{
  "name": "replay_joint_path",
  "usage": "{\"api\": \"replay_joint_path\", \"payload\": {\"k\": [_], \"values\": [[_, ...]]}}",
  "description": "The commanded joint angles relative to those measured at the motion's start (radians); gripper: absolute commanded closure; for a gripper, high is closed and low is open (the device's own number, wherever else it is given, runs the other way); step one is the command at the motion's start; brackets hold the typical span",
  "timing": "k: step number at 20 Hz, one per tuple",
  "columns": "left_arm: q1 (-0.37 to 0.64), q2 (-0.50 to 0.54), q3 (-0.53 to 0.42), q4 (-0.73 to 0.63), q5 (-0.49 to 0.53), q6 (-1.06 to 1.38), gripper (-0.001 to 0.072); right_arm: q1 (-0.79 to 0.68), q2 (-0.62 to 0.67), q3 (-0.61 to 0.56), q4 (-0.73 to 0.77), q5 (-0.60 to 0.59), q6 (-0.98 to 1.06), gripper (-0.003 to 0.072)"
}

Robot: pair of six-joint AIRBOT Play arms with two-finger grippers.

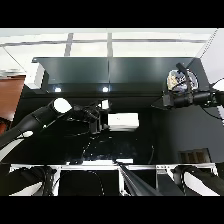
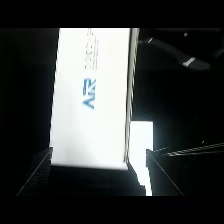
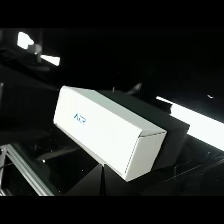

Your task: Fold the box and place the chain.

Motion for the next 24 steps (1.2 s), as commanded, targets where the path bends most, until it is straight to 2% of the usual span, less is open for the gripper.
{"api": "replay_joint_path", "payload": {"k": [1, 4, 7, 13, 24], "values": [[-0.059, -0.065, 0.104, -0.002, -0.009, -0.069, -0.0004, -0.024, 0.012, 0.001, -0.01, -0.014, 0.004, 0.0671], [-0.11, -0.201, 0.241, -0.001, -0.01, -0.131, -0.0005, -0.024, 0.012, 0.0, -0.01, -0.014, 0.003, 0.067], [-0.118, -0.272, 0.311, -0.002, -0.019, -0.197, -0.0005, -0.024, 0.012, 0.0, -0.011, -0.014, 0.002, 0.067], [-0.125, -0.302, 0.317, -0.002, -0.075, -0.207, -0.0004, -0.024, 0.012, 0.0, -0.056, -0.014, -0.004, 0.0671], [-0.146, -0.304, 0.319, 0.059, -0.095, -0.208, -0.0005, -0.024, 0.012, 0.0, -0.056, -0.015, -0.005, 0.0671]]}}
